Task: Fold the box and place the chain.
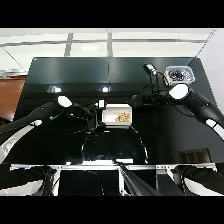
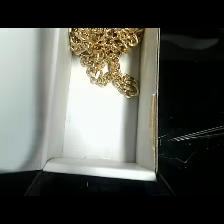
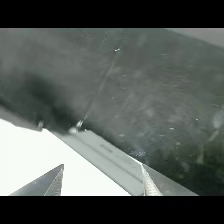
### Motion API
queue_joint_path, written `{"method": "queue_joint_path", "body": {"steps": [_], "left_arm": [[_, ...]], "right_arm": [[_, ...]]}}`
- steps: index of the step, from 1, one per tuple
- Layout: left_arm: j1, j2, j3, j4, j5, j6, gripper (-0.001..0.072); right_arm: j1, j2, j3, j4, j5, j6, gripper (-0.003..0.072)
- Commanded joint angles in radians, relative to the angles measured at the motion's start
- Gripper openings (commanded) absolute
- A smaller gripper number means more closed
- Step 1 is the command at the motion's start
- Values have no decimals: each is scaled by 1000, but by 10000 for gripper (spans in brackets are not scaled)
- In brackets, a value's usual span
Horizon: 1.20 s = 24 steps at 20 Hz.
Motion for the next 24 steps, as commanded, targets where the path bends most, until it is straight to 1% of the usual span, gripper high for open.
{"method": "queue_joint_path", "body": {"steps": [1, 3, 4, 7, 15, 19, 20, 24], "left_arm": [[0, 0, 0, 0, 1, 1, 331], [0, 0, 0, 0, 1, 0, 331], [0, 0, 0, 0, 1, 1, 331], [-1, 0, 0, 0, 1, 0, 332], [-1, 0, 0, 0, 0, 0, 333], [-1, 0, 0, 0, 1, 0, 333], [-1, 0, 0, 0, 0, 0, 333], [-1, 0, 0, 0, 1, 0, 333]], "right_arm": [[18, -2, 35, -16, 128, -331, 581], [32, -2, 58, -17, 204, -580, 581], [41, -2, 58, -21, 208, -627, 581], [80, -3, 51, -91, 208, -662, 581], [106, -5, 9, -69, 194, -730, 580], [106, -5, 10, -69, 172, -738, 577], [106, -4, 10, -68, 173, -737, 557], [105, -4, 10, -68, 174, -737, 557]]}}
